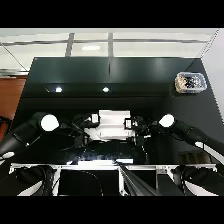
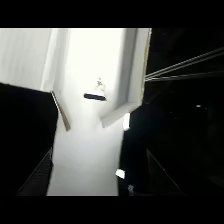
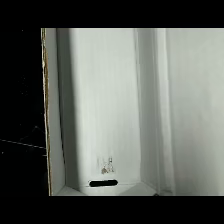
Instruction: Fold the box and place the chain.
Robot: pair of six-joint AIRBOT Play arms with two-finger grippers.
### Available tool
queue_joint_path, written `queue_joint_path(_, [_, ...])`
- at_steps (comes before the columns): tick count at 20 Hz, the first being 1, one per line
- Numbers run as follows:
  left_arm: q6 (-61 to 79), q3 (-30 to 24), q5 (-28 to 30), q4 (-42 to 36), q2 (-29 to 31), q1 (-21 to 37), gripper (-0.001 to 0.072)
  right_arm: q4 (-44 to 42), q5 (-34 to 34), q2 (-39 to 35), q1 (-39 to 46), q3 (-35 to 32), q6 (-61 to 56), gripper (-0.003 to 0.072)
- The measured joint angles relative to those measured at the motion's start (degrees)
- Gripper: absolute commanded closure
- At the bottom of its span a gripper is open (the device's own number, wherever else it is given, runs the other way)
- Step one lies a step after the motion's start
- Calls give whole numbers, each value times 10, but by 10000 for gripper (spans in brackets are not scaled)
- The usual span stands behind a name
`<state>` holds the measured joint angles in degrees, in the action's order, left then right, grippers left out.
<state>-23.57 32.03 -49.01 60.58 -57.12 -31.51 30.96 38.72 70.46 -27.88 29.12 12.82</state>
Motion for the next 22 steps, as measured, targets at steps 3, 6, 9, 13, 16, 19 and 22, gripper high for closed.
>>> queue_joint_path(3, [34, -19, 74, -8, -13, -26, 52, 0, 0, 0, 0, 0, 0, 201])
queue_joint_path(6, [50, -26, 113, -40, -25, -44, 454, 0, 0, 0, 0, 0, 0, 202])
queue_joint_path(9, [55, -30, 130, -87, -30, -50, 510, 0, 0, 0, 0, 0, 0, 201])
queue_joint_path(13, [59, -31, 140, -156, -35, -54, 509, 0, 0, 0, 0, 0, 0, 201])
queue_joint_path(16, [59, -31, 144, -203, -47, -55, 510, 0, 0, 0, 0, 0, 0, 201])
queue_joint_path(19, [60, -31, 148, -225, -60, -55, 494, 0, 0, 0, 0, 0, 0, 202])
queue_joint_path(22, [61, -31, 150, -229, -65, -55, 134, 0, 0, 0, 0, 0, 2, 202])
